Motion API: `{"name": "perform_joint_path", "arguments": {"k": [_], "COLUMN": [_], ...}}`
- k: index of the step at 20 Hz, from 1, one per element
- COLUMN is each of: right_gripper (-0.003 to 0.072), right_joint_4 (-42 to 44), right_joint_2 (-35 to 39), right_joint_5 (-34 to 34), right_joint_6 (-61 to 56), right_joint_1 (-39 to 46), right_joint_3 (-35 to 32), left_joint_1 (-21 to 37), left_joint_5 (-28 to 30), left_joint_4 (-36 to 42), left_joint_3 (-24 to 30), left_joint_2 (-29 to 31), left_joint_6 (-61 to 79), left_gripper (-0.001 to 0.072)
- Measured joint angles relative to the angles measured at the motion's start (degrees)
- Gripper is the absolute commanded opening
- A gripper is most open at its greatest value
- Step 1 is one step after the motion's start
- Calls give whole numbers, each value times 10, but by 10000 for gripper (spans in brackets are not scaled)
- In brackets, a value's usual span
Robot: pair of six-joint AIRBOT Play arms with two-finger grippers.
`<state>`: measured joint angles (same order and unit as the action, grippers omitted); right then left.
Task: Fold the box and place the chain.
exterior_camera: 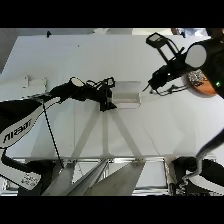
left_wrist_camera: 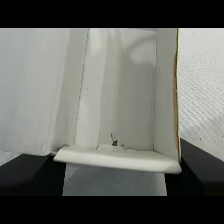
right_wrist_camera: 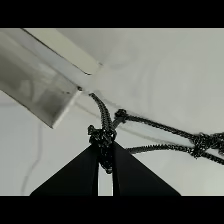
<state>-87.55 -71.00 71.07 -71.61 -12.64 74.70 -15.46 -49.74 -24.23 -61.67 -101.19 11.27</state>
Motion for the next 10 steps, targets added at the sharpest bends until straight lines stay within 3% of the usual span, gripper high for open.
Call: {"name": "perform_joint_path", "arguments": {"k": [10], "right_gripper": [5], "right_joint_4": [124], "right_joint_2": [-7], "right_joint_5": [-80], "right_joint_6": [67], "right_joint_1": [-86], "right_joint_3": [0], "left_joint_1": [0], "left_joint_5": [0], "left_joint_4": [0], "left_joint_3": [0], "left_joint_2": [0], "left_joint_6": [0], "left_gripper": [19]}}
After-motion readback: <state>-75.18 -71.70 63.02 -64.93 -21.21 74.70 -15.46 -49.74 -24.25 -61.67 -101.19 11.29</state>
